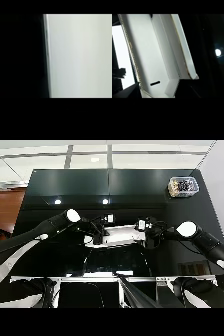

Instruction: Fold the box and place the chain.

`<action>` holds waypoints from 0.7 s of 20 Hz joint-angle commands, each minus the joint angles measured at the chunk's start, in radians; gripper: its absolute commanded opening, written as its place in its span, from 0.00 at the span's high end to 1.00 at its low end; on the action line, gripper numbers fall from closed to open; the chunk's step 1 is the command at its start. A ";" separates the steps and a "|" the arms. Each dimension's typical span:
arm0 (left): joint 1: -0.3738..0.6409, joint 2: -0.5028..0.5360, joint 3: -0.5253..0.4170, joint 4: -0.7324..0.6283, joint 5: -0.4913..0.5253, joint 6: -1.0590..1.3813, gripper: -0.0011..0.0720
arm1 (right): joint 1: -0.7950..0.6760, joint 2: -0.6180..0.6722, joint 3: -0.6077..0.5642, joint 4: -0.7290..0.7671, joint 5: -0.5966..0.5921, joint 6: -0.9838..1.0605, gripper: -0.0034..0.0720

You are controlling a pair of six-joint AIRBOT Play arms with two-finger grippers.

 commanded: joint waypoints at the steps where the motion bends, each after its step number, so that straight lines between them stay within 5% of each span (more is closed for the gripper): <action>1: 0.002 0.003 0.002 0.001 -0.039 0.001 0.95 | -0.002 -0.005 0.001 0.049 0.030 -0.005 0.03; 14: 0.000 -0.050 0.050 0.056 -0.049 0.001 0.95 | -0.002 -0.117 -0.002 0.081 0.037 -0.190 0.03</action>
